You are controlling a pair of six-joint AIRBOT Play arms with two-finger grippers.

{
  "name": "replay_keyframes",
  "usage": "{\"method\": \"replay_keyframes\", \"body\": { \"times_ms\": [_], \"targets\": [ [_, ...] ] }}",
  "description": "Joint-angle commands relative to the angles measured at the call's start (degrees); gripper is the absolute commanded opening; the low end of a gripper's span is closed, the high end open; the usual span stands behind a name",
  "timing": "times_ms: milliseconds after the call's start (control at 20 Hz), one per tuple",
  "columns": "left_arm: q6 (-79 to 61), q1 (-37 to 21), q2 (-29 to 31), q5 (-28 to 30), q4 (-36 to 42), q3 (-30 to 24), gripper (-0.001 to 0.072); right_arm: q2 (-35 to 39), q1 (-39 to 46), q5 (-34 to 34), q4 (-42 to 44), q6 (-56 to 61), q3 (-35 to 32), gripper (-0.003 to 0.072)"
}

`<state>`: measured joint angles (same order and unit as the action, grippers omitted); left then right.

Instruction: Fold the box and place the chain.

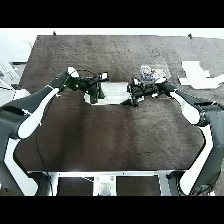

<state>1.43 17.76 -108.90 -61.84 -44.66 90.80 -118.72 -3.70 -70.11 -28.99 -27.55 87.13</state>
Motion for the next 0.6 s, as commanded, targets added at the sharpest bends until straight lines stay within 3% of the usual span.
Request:
{"method": "replay_keyframes", "body": {
  "times_ms": [0, 300, 550],
  "targets": [
    [-0.4, -2.1, 0.3, -5.5, -0.1, 0.0, 0.0022, 0.0, -0.1, 0.0, 0.0, 0.1, 0.0, 0.0435],
    [1.7, -7.8, 5.5, -13.8, 4.4, 0.0, 0.0019, 0.0, -0.1, 0.0, 0.0, 0.1, 0.0, 0.0435],
    [16.5, -10.0, 10.1, -15.1, 4.0, -0.1, 0.0017, 0.0, -0.1, 0.0, 0.0, 0.1, 0.0, 0.0435]
  ]
}}
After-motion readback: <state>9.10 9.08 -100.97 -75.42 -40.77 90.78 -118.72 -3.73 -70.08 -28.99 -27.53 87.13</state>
